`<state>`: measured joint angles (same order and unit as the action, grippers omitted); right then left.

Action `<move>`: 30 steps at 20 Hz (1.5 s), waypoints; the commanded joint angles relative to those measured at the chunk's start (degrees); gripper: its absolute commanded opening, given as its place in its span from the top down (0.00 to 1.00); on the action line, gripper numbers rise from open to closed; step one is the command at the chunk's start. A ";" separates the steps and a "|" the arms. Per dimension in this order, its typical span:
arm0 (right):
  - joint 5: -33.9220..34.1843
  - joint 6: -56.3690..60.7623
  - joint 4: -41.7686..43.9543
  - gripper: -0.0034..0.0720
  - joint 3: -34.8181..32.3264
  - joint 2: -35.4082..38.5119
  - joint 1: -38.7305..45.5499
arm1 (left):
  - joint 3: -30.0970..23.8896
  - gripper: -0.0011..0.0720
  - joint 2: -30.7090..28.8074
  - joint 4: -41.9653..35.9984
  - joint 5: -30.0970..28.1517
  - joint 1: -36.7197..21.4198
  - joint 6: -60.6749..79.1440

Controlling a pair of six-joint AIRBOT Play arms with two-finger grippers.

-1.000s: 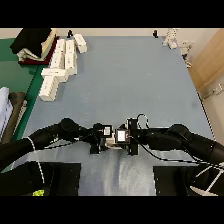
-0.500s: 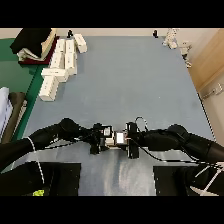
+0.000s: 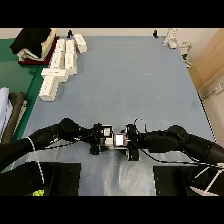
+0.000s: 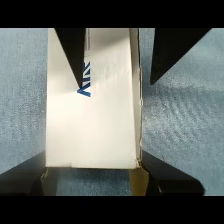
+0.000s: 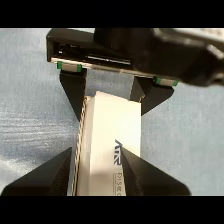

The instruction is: Fold the box.

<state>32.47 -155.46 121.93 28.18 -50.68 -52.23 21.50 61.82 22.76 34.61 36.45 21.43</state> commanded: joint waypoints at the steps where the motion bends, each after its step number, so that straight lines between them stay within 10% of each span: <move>1: -0.20 0.04 0.04 0.20 0.02 1.33 -0.04 | 0.04 0.43 -0.02 -0.04 -0.11 0.00 -0.04; 5: -0.22 3.98 -0.09 0.19 -0.02 5.81 0.09 | 0.04 0.43 -0.02 -0.04 -0.11 0.00 -0.02; 11: -0.83 20.04 -4.48 0.94 -2.32 9.64 0.48 | 0.04 0.43 -0.02 -0.04 -0.11 0.00 -0.04; 19: -20.63 26.08 3.08 0.95 -11.72 9.66 -5.07 | 0.04 0.43 -0.02 -0.04 -0.11 0.00 -0.04; 30: -22.16 27.58 3.04 0.94 -14.88 6.05 -7.17 | 0.04 0.43 -0.02 -0.04 -0.11 0.00 -0.04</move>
<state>10.55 -127.96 125.01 13.65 -43.09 -59.29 21.50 61.82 22.70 34.50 36.45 21.34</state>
